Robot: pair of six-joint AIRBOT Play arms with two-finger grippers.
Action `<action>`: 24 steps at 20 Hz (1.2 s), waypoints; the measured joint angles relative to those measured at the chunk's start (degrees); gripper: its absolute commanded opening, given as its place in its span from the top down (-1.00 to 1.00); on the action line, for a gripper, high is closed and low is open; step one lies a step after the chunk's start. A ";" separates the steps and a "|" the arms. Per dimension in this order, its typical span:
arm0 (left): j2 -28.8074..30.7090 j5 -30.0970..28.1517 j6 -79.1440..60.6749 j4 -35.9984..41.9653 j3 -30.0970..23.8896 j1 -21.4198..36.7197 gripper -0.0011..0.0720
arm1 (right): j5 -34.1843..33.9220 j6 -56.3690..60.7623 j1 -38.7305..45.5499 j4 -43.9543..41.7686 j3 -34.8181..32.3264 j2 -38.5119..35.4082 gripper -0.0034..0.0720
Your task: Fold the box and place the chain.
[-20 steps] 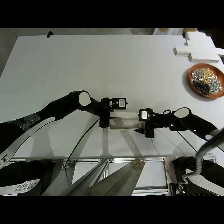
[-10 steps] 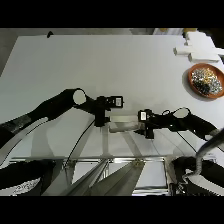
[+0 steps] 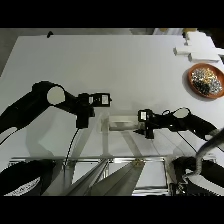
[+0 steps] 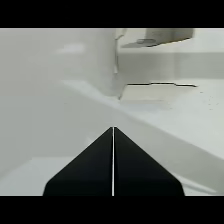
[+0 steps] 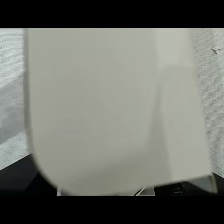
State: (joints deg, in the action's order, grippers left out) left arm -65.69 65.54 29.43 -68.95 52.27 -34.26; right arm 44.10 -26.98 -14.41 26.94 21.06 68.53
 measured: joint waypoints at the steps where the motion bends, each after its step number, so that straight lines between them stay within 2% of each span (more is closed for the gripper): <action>1: 0.55 0.50 0.81 1.20 0.00 -0.55 0.97 | 0.00 -0.02 0.00 0.00 0.00 -0.02 0.06; 4: 0.94 0.28 2.60 5.29 -0.33 -4.17 0.97 | 0.00 -0.04 0.00 0.02 0.00 -0.02 0.06; 7: -0.44 -4.63 4.57 8.11 -0.70 -9.51 0.97 | 0.00 -0.07 0.00 0.02 0.00 -0.02 0.06; 11: -4.02 -18.97 8.41 11.26 -0.90 -14.73 0.97 | 0.00 -0.09 0.00 0.04 0.00 -0.04 0.06; 15: -8.94 -34.29 17.49 13.35 -0.94 -15.39 0.97 | 0.00 -0.09 0.00 0.02 0.00 -0.02 0.06; 18: -12.28 -42.58 25.68 13.97 -0.94 -15.04 0.96 | 0.02 -0.11 0.00 0.02 0.00 -0.04 0.06; 21: -15.28 -46.14 30.32 14.25 -0.94 -14.91 0.96 | 0.04 -0.11 0.00 0.02 0.00 -0.04 0.06; 24: -17.35 -46.64 32.30 14.32 -0.92 -14.80 0.95 | 0.04 -0.13 0.02 0.04 0.00 -0.04 0.06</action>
State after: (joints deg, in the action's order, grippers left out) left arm -83.05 18.90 61.73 -54.63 51.35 -49.06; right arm 44.14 -27.11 -14.39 26.98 21.06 68.49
